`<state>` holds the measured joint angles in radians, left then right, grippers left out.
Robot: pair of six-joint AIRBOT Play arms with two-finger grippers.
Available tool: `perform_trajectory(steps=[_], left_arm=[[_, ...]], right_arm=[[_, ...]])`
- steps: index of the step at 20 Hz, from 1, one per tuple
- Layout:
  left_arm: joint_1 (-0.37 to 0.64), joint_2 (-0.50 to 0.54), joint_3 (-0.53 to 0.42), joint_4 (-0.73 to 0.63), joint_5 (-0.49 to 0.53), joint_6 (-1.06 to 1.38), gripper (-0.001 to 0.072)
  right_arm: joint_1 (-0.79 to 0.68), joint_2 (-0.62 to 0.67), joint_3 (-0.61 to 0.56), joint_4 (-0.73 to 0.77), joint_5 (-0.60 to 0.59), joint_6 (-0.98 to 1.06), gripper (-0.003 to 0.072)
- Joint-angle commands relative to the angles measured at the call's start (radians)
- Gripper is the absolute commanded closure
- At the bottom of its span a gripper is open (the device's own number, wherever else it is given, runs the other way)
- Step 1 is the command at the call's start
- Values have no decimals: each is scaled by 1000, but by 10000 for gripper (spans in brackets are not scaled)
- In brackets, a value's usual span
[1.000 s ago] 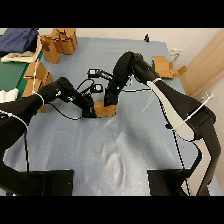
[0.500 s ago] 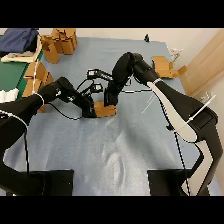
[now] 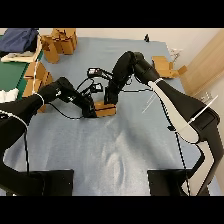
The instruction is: Fold the box.
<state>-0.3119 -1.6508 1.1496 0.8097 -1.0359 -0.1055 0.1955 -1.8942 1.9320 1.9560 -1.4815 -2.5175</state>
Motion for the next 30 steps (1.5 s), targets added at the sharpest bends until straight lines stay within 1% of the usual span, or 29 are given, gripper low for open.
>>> perform_trajectory(steps=[1, 5, 10, 21, 30], left_arm=[[1, -1, 1, 2, 5, 4, 492], [1, -1, 1, 2, 5, 4, 492], [1, -1, 1, 2, 4, 4, 492], [1, -1, 1, 2, 5, 4, 492], [1, -1, 1, 2, 7, 4, 492]], right_arm=[[0, -2, 1, -3, 3, 6, 688], [16, -2, -1, -5, -2, 6, 688], [55, -2, -31, -72, 3, 17, 688], [62, -1, -87, -50, 7, 34, 688], [62, 1, -99, -46, 8, 43, 686]])
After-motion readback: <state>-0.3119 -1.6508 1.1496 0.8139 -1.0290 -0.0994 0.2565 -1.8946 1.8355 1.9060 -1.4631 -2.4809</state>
